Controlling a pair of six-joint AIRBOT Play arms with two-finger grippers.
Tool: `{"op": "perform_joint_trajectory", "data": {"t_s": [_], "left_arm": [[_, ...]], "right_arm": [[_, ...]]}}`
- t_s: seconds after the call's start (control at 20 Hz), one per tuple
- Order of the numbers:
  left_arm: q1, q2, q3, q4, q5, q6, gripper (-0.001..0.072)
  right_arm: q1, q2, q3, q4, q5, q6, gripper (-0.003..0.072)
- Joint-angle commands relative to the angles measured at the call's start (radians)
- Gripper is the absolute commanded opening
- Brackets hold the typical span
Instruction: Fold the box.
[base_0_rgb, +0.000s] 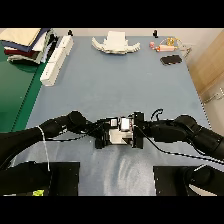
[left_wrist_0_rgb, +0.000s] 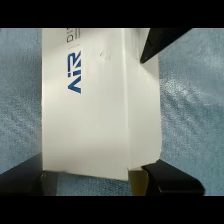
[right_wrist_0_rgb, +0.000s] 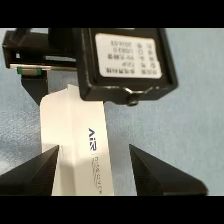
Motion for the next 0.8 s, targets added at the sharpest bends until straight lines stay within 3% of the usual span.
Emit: {"op": "perform_joint_trajectory", "data": {"t_s": [0.0, 0.5, 0.6, 0.75], "left_arm": [[0.000, 0.001, 0.000, -0.001, 0.000, -0.002, 0.0414], [0.000, 0.001, 0.000, -0.001, 0.000, -0.002, 0.0414], [0.000, 0.001, 0.000, -0.001, 0.000, -0.002, 0.0413], [0.000, 0.000, 0.000, -0.001, 0.000, -0.002, 0.0413]], "right_arm": [[0.000, -0.001, 0.002, -0.011, 0.004, 0.000, 0.0642], [0.000, -0.007, 0.040, -0.014, -0.004, 0.001, 0.0635], [0.000, -0.021, 0.040, -0.014, -0.004, 0.001, 0.0499], [0.000, -0.044, 0.040, -0.026, -0.014, 0.001, 0.0499]]}}
